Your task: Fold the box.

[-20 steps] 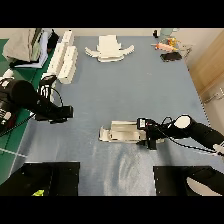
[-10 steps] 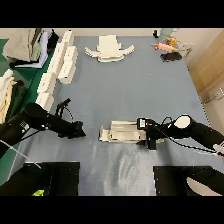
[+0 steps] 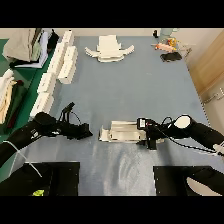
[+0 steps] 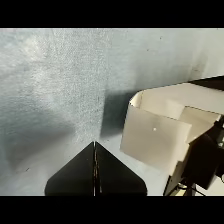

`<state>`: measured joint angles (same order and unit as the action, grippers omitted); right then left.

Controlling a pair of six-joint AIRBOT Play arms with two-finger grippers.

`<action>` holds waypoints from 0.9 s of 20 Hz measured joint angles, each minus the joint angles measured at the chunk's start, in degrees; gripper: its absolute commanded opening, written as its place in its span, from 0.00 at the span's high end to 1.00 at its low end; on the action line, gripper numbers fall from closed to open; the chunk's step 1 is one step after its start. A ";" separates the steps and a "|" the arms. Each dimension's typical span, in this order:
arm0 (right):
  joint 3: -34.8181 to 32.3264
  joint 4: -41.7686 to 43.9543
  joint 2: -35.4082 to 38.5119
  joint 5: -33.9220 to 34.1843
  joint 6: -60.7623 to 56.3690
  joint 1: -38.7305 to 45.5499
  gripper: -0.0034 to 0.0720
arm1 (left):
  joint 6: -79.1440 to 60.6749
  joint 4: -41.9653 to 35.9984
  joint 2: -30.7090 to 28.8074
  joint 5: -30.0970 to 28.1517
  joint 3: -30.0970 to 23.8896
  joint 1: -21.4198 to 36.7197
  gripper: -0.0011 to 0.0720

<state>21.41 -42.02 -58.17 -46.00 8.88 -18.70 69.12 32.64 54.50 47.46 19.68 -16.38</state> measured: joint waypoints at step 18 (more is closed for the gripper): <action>0.00 0.00 0.00 -0.02 0.00 0.00 0.28 | 1.51 -8.90 7.02 -3.32 4.79 -12.48 0.21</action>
<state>21.41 -42.02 -58.17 -46.02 8.88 -18.70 70.63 23.75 61.52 44.14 24.47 -28.86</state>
